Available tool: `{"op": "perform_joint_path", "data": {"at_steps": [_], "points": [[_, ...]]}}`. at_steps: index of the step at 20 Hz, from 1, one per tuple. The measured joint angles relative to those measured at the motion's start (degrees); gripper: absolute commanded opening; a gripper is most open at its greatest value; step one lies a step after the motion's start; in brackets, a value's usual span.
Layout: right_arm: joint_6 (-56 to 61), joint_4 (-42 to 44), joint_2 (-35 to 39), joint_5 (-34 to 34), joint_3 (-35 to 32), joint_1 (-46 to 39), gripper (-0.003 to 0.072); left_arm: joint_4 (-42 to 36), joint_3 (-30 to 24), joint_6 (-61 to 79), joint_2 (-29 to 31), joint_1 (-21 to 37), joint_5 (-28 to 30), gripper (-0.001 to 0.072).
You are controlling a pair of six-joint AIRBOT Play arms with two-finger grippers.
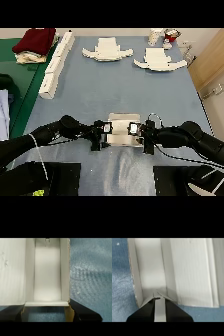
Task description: Fold the box.
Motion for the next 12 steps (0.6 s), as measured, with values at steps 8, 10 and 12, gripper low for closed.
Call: {"op": "perform_joint_path", "data": {"at_steps": [8, 10, 12], "points": [[-1.79, 1.99, -1.22, 1.73, 0.00, 0.00, 0.0606, -0.02, 0.00, -0.09, 0.00, 0.02, 0.02, 0.0464], [-1.90, 2.05, -1.27, 1.95, -0.02, 0.00, 0.0580, -0.02, 0.00, -0.07, 0.00, 0.02, 0.02, 0.0465], [-1.95, 2.05, -1.22, 1.95, -0.02, 0.00, 0.0545, -0.02, 0.00, -0.02, 0.00, 0.02, 0.02, 0.0464]]}}
